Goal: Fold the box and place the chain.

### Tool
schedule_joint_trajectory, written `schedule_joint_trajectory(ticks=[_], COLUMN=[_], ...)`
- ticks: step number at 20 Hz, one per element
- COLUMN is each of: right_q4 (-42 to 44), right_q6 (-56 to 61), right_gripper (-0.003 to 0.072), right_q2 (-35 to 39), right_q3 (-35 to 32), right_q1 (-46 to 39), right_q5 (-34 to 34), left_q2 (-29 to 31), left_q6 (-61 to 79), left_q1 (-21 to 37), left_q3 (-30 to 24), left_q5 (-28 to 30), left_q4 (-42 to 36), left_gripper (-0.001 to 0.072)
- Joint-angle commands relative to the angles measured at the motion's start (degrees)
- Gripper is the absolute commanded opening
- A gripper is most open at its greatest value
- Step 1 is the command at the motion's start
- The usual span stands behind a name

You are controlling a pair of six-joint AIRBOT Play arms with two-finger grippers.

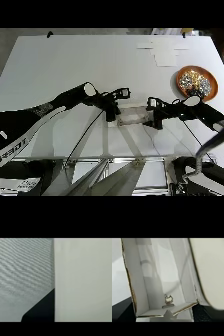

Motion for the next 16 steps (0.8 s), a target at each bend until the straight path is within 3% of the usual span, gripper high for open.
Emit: schedule_joint_trajectory(ticks=[1,12,16], right_q4=[-1.79,-0.87,-0.92], right_q6=[0.59,0.59,-0.02], right_gripper=[0.0678,0.0637,0.051], right_q2=[-0.2,-0.5,-1.11], right_q3=[-1.81,-2.03,-2.03], right_q1=[0.66,2.32,2.29], right_q5=[-0.37,-2.73,-3.04], left_q2=[0.02,0.02,0.02], left_q6=[-0.04,-0.04,-0.04], left_q1=[-0.04,-0.04,-0.04], left_q3=[-0.02,-0.02,-0.02], left_q5=[0.11,0.11,0.11], left_q4=[-0.02,-0.02,-0.02], left_gripper=[0.001,0.001,0.001])
